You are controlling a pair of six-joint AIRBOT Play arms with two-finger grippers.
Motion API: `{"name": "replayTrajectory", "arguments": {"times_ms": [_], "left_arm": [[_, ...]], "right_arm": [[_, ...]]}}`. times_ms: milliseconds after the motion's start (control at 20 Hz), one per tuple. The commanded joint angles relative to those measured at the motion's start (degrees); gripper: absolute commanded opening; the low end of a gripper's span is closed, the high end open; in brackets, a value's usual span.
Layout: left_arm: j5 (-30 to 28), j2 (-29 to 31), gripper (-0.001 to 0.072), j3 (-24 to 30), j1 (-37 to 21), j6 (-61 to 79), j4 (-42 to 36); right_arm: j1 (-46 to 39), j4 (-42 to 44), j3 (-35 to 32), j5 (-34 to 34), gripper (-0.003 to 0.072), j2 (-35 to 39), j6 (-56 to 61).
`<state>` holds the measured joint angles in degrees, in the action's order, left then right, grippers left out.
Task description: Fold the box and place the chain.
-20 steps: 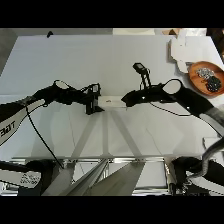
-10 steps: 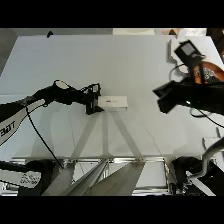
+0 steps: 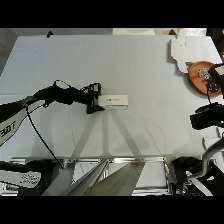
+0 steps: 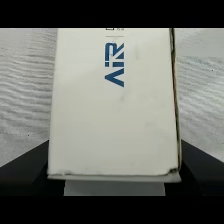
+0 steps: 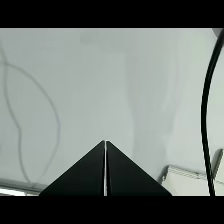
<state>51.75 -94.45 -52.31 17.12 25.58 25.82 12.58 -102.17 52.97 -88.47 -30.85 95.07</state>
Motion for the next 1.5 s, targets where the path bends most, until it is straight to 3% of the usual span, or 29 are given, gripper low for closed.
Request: {"name": "replayTrajectory", "arguments": {"times_ms": [0,250,350,550,650,800,1050,1250,1450], "left_arm": [[-0.13,2.97,0.0006,-0.04,0.09,-0.46,2.10],[-9.20,16.59,0.0005,-0.04,0.11,-7.76,2.16],[-16.92,23.85,0.0004,-0.04,0.11,-11.13,2.19],[-39.15,34.45,0.0004,-0.04,-0.70,-21.24,2.19],[-44.35,37.11,0.0007,-0.04,-3.15,-25.77,2.10],[-43.80,38.42,0.0007,-0.02,-9.70,-37.22,2.10],[-37.88,36.44,0.0003,0.13,-24.26,-55.63,2.36],[-32.22,28.28,0.0003,1.90,-31.54,-55.69,8.44],[-30.21,15.19,0.0004,2.58,-32.02,-55.65,9.18]], "right_arm": [[0.04,-0.48,0.07,-1.99,0.0014,0.35,1.09],[0.04,-0.48,0.07,-1.99,0.0014,0.35,1.09],[0.02,-0.48,0.07,-1.99,0.0014,0.35,1.09],[0.04,-0.48,0.07,-1.99,0.0014,0.35,1.09],[0.04,-0.48,0.07,-1.99,0.0014,0.35,1.09],[0.02,-0.48,0.07,-1.99,0.0014,0.35,1.09],[0.04,-0.48,0.07,-2.01,0.0014,0.35,1.09],[0.04,-0.48,0.07,-1.99,0.0014,0.35,1.09],[0.04,-0.48,0.07,-1.99,0.0014,0.35,1.09]]}}
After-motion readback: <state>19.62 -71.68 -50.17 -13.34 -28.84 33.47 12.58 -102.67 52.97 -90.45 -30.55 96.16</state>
